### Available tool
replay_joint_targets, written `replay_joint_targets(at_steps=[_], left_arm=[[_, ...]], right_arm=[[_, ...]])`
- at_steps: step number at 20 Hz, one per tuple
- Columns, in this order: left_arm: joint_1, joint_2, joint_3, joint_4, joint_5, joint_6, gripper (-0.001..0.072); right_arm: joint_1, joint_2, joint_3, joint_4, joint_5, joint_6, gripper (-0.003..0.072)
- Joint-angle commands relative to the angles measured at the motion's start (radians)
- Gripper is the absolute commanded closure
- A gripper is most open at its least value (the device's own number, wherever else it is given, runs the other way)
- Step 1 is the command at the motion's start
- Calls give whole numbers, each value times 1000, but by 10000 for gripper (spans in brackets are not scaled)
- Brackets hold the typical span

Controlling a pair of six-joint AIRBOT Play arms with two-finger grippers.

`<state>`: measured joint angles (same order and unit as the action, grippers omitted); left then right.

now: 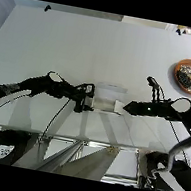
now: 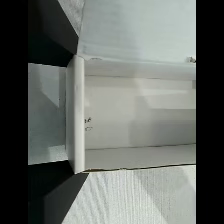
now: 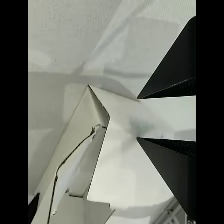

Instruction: Fold the box and place the chain.

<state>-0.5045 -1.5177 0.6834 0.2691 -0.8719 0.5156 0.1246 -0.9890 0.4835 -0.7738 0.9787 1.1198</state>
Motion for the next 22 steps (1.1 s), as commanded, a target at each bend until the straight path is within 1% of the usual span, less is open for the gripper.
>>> replay_joint_targets(at_steps=[1, 3, 6, 8, 10, 15, 19, 22], left_arm=[[0, 0, 0, 0, 0, 0, 502], [0, 0, 0, 0, 0, 0, 502], [0, 0, 0, 0, 0, 0, 502], [0, 0, 0, 0, 0, 0, 502], [0, 0, 0, 0, 0, 0, 502], [0, 0, 0, 0, 0, 0, 502], [0, 0, 0, 0, 0, 0, 502], [0, 0, 0, 0, 0, 0, 502]], right_arm=[[1, 5, 0, 19, -1, 1, 406], [19, 5, 0, 16, -15, 5, 384], [95, 4, 0, 14, -84, 73, 286], [139, 4, 10, -38, -121, 156, 284], [191, -2, 38, -152, -134, 282, 282], [369, -81, 163, -416, -126, 630, 282], [469, -163, 245, -481, -98, 808, 282], [500, -214, 291, -550, -33, 911, 282]])
